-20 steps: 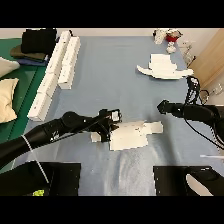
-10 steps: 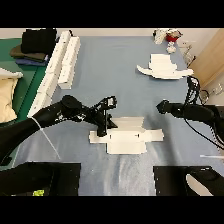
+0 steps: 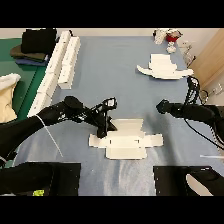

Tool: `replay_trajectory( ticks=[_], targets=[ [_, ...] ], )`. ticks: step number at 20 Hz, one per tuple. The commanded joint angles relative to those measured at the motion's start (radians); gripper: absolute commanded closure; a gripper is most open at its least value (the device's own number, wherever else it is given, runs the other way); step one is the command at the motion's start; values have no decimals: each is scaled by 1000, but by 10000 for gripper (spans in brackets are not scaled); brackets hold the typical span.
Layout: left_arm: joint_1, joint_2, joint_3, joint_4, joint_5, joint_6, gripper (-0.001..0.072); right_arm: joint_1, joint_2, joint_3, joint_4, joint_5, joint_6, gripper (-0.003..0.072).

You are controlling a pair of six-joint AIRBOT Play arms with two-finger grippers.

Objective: Fold the box.

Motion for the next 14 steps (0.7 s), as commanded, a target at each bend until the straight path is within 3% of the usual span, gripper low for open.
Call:
replay_trajectory(
  ticks=[1, 12, 14],
  targets=[
    [0, -2, -1, 4, -9, -45, 695, 0, 1, 0, 14, -23, 0, 142],
    [0, -2, -50, 3, -52, -49, 696, 0, 1, 0, 21, -86, 0, 143],
    [0, -2, -50, 3, -62, -49, 695, 0, 1, 1, 40, -105, 0, 262]
  ],
)
